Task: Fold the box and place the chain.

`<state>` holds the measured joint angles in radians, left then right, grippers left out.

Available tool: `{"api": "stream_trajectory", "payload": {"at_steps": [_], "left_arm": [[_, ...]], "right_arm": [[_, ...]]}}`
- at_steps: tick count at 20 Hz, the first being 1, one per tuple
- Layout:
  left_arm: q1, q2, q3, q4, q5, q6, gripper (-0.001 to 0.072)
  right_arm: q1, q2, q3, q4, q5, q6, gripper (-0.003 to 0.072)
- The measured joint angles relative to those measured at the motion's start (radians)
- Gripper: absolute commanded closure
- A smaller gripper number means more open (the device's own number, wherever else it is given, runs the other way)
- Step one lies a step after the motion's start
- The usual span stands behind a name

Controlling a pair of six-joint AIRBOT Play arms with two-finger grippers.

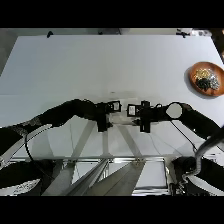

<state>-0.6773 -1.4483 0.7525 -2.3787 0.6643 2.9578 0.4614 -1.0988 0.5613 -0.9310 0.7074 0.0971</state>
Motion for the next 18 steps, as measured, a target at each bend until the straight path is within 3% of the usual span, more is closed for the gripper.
{"api": "stream_trajectory", "payload": {"at_steps": [3,5,8,9,15,18], "left_arm": [[0.000,0.000,0.000,0.000,0.000,-0.001,0.0435],[0.000,0.000,0.000,0.000,0.000,-0.002,0.0435],[0.000,0.000,0.000,-0.002,0.000,-0.002,0.0435],[0.000,0.000,0.000,-0.002,0.000,-0.002,0.0435],[0.000,0.000,0.000,0.000,0.000,0.002,0.0435],[0.000,0.000,0.000,0.000,0.000,0.001,0.0435]], "right_arm": [[0.000,-0.001,0.000,-0.002,-0.015,0.000,0.0255],[0.000,-0.001,0.000,-0.003,-0.024,0.000,0.0296],[0.000,0.000,0.000,-0.006,-0.034,0.003,0.0598],[0.000,0.006,-0.001,-0.008,-0.037,0.016,0.0663],[0.000,0.135,0.002,-0.026,-0.014,0.225,0.0671],[-0.022,0.223,0.002,-0.082,0.053,0.539,0.0672]]}}
